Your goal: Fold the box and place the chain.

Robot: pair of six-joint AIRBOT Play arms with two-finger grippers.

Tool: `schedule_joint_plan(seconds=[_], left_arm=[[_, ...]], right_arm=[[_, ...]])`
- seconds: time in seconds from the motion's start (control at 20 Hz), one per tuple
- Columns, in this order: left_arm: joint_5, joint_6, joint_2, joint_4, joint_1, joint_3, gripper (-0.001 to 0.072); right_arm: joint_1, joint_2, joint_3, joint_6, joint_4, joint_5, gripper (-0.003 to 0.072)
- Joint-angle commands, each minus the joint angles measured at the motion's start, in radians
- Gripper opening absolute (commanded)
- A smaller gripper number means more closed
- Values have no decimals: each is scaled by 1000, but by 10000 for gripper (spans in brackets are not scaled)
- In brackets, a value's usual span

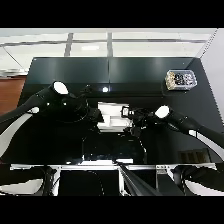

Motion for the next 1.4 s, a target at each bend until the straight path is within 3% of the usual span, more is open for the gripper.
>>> schedule_joint_plan(seconds=[0.0, 0.4, 0.55, 0.7, 0.95, 1.2, 1.25, 1.35], left_arm=[[37, -130, -1, 95, -53, 36, 484], [135, -410, -1, 364, -161, 51, 484], [134, -540, -1, 505, -192, 51, 484], [130, -600, -1, 534, -222, 53, 484], [66, -789, -18, 706, -325, 120, 484], [84, -911, -26, 731, -378, 137, 474], [84, -911, -30, 731, -377, 137, 397], [85, -911, -40, 739, -377, 144, 386]], right_arm=[[0, 0, 1, 0, 0, 0, 191], [0, 0, 1, 0, 0, 0, 191], [0, 0, 1, 0, 0, 0, 191], [0, 0, 1, 0, 0, 0, 191], [0, 0, 1, 0, 0, 0, 191], [0, 0, 1, 0, 0, 0, 191], [0, 0, 1, 0, 0, 0, 191], [0, 0, 1, 0, 0, 0, 191]])
